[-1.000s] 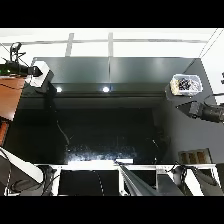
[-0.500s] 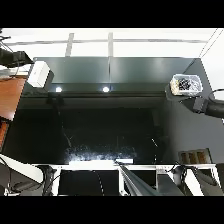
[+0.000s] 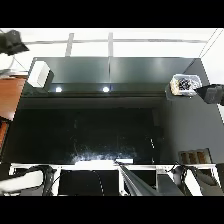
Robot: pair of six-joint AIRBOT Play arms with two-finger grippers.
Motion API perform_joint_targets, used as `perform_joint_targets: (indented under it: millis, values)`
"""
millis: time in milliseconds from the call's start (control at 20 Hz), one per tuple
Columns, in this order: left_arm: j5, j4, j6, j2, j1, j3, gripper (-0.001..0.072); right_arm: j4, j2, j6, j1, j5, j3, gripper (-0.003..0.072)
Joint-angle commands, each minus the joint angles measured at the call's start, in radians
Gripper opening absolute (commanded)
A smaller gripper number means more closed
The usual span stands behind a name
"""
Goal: Fold the box and place the chain.
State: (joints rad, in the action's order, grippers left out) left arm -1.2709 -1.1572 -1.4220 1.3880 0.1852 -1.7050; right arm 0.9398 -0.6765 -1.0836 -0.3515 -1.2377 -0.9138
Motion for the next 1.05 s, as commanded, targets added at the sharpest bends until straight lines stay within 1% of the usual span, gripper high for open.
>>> perform_joint_targets:
  millis: [0, 100, 150, 200, 250, 300, 350, 400, 500, 1000]
  values:
    - [0.408, -0.066, 0.006, -0.348, -0.212, 0.485, 0.0030, 0.166, 0.071, -0.098, 0.089, 0.141, 0.111, 0.0021]
    - [0.648, -0.063, 0.002, -0.531, -0.331, 0.836, 0.0030, 0.165, 0.090, -0.125, 0.119, 0.228, 0.233, 0.0022]
    - [0.752, -0.055, 0.001, -0.605, -0.373, 0.982, 0.0030, 0.165, 0.090, -0.125, 0.124, 0.261, 0.283, 0.0023]
    - [0.824, -0.049, 0.000, -0.676, -0.403, 1.110, 0.0030, 0.163, 0.090, -0.125, 0.126, 0.283, 0.321, 0.0023]
    - [0.848, -0.031, 0.000, -0.732, -0.412, 1.198, 0.0030, 0.167, 0.090, -0.124, 0.126, 0.274, 0.340, 0.0023]
    - [0.839, -0.011, 0.000, -0.784, -0.406, 1.260, 0.0030, 0.161, 0.090, -0.125, 0.126, 0.237, 0.341, 0.0023]
    - [0.823, -0.008, 0.000, -0.824, -0.394, 1.295, 0.0030, 0.136, 0.090, -0.125, 0.126, 0.189, 0.341, 0.0023]
    - [0.797, -0.014, 0.001, -0.855, -0.385, 1.311, 0.0031, 0.110, 0.090, -0.124, 0.126, 0.164, 0.341, 0.0022]
    - [0.756, -0.021, 0.001, -0.886, -0.367, 1.310, 0.0031, 0.107, 0.090, -0.124, 0.126, 0.155, 0.341, 0.0022]
    - [0.739, -0.013, 0.001, -0.882, -0.367, 1.311, 0.0032, 0.108, 0.090, -0.124, 0.126, 0.157, 0.341, 0.0022]
